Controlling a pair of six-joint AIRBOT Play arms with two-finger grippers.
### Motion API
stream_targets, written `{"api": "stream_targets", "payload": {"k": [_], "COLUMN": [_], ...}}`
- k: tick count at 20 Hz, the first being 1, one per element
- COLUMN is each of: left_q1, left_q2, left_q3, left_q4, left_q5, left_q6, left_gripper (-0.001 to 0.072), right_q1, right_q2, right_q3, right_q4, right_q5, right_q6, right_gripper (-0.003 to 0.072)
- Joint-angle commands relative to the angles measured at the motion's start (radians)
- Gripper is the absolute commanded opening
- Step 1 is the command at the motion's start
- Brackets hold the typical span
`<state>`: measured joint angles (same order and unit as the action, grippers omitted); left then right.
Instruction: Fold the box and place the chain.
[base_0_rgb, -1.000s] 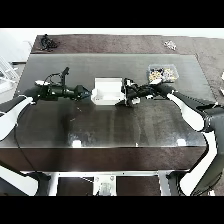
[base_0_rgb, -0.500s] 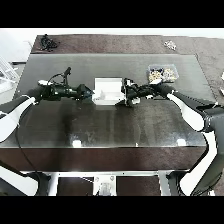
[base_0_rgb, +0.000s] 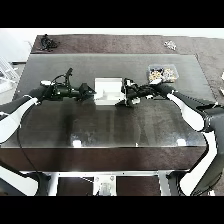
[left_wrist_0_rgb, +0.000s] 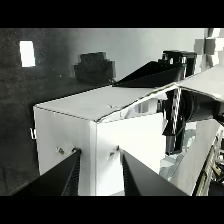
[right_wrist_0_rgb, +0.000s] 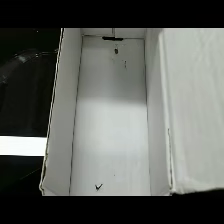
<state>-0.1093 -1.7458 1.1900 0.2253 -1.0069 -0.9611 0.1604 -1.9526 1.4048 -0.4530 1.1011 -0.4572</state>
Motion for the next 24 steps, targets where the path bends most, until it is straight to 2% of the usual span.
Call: {"api": "stream_targets", "payload": {"k": [1, 13, 22, 24], "left_q1": [-0.003, -0.002, -0.015, -0.029], "left_q2": [0.001, 0.001, -0.001, -0.014], "left_q3": [0.0, 0.001, 0.126, 0.158], "left_q4": [0.009, 0.1, 0.27, 0.312], "left_q5": [-0.008, -0.023, -0.046, -0.076], "left_q6": [-0.064, -0.113, -0.211, -0.254], "left_gripper": [0.0309, 0.0309, 0.0309, 0.031], "right_q1": [0.0, 0.0, 0.0, 0.0], "right_q2": [0.0, 0.0, 0.0, 0.0], "right_q3": [0.0, 0.0, 0.0, 0.0], "right_q4": [0.0, 0.0, 0.0, 0.0], "right_q5": [0.0, 0.0, 0.0, 0.0], "right_q6": [0.0, 0.0, 0.0, 0.0], "right_gripper": [0.0588, 0.0588, 0.0588, 0.0588]}}
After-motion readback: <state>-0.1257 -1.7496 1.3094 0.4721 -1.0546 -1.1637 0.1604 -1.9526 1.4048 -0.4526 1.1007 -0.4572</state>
